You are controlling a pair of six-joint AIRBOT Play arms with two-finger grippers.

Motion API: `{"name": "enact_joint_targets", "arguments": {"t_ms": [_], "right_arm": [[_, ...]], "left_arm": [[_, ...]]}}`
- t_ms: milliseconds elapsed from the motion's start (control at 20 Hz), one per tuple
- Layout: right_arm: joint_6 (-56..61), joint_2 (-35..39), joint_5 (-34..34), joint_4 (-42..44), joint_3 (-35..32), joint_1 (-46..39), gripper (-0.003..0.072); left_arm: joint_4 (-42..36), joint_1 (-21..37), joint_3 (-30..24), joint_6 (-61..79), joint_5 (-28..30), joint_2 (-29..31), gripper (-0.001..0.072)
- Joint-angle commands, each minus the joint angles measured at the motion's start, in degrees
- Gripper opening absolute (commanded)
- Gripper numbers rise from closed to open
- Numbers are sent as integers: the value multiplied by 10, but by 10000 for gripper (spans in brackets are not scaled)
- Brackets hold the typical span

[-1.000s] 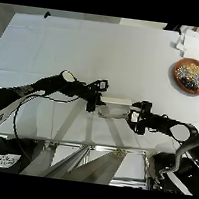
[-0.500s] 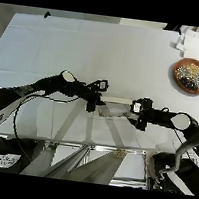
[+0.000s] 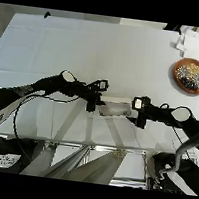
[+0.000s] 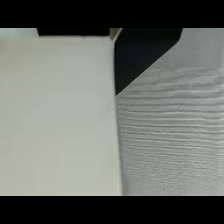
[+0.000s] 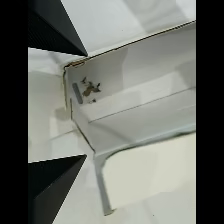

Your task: Fold the box and place the chain.

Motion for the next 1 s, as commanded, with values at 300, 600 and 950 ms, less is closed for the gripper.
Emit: {"name": "enact_joint_targets", "arguments": {"t_ms": [300,600,950], "right_arm": [[-108,-56,50,54,15,-34,683],[-165,-102,70,103,20,-34,683],[-167,-124,108,56,22,-34,673]], "left_arm": [[1,0,0,0,-1,0,7],[1,0,0,0,-1,0,7],[1,0,0,0,-1,0,7]]}}
